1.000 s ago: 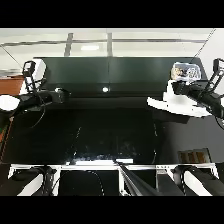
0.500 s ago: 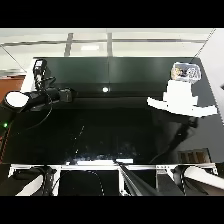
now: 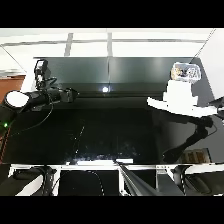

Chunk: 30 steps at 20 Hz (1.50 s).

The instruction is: Fold the box and place the chain.

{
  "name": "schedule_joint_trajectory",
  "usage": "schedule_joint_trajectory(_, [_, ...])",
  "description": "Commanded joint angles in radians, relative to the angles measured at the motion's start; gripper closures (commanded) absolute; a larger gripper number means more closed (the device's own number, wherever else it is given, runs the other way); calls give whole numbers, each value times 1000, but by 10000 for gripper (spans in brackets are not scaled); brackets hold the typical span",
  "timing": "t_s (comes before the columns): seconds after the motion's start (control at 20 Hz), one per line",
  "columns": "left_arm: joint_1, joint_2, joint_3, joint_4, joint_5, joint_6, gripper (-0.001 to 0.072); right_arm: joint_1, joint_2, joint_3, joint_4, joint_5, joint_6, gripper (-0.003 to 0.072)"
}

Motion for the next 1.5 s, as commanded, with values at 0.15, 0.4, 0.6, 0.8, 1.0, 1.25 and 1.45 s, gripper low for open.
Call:
schedule_joint_trajectory(0.15, [0,-1,1,-7,-26,0,-2,86,-63,129,-73,117,-40,445])
schedule_joint_trajectory(0.4, [0,-1,1,-7,-27,0,-2,89,23,144,-69,223,-23,669])
schedule_joint_trajectory(0.6, [0,-1,1,-7,-26,0,-2,131,188,-37,-24,160,-57,669])
schedule_joint_trajectory(0.8, [0,-1,0,-8,-48,0,-2,261,419,-353,200,-23,-210,669])
schedule_joint_trajectory(1.0, [0,-14,0,-8,-55,0,-2,519,629,-635,471,-297,-399,669])
schedule_joint_trajectory(1.25, [1,-93,14,-97,-140,9,-2,968,740,-926,662,-853,-599,669])
schedule_joint_trajectory(1.45, [1,-255,126,-252,-359,135,-2,1123,740,-949,680,-954,-597,668])
